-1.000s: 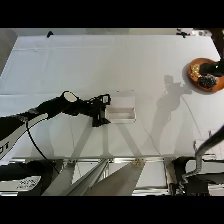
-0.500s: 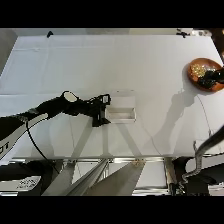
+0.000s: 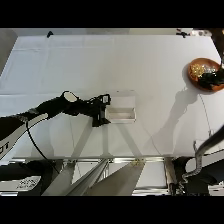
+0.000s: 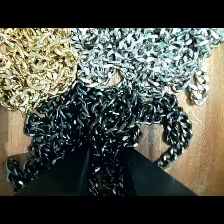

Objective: Fold the box and place the chain.

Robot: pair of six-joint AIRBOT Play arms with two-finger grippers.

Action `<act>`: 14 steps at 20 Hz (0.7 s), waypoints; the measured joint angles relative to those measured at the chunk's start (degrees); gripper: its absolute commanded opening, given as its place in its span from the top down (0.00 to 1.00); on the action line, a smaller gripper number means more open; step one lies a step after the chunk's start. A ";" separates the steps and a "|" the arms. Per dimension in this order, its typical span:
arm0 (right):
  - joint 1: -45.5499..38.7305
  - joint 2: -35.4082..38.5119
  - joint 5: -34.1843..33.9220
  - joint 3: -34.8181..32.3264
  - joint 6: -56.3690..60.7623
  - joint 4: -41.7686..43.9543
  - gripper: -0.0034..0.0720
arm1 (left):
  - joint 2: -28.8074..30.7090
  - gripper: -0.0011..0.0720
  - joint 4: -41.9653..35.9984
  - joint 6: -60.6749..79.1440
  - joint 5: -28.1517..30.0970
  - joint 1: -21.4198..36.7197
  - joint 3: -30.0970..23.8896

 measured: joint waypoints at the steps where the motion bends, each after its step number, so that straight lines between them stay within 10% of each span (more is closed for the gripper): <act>1: 0.00 0.59 1.38 -0.07 -0.11 -0.02 0.94 | 0.00 0.64 0.00 0.00 0.00 0.00 0.00; 14: 0.07 21.24 13.57 0.02 -9.92 16.79 0.95 | 0.00 0.64 0.00 0.00 0.00 0.00 0.00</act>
